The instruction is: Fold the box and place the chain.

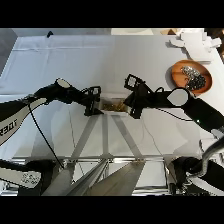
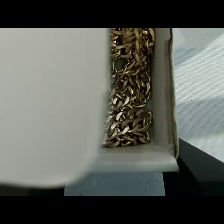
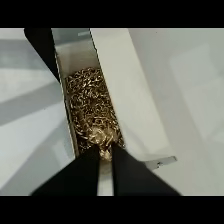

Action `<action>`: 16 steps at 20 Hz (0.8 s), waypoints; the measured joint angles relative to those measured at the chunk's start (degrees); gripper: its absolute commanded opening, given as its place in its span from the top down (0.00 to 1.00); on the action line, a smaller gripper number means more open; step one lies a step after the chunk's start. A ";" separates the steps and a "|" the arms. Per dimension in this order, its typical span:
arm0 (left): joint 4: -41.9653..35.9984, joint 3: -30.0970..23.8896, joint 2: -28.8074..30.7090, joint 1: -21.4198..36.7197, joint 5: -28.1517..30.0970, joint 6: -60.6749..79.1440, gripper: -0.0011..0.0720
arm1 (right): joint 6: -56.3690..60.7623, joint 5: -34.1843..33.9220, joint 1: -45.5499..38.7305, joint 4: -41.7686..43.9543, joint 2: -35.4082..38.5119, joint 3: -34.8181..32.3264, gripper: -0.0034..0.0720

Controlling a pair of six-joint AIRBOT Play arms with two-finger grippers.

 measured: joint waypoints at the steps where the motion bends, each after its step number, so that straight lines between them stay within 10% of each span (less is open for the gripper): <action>1: 0.00 0.00 0.00 0.00 0.00 -0.02 0.55 | 0.33 0.90 -0.02 -0.28 -0.04 0.00 0.70; 8: 0.00 0.00 0.00 0.00 0.00 0.00 0.55 | 2.16 13.05 -0.74 -0.87 -0.15 2.67 0.75; 16: 0.00 0.00 0.00 0.00 -0.02 0.00 0.55 | 11.65 28.09 -8.11 -0.42 -10.84 21.81 0.74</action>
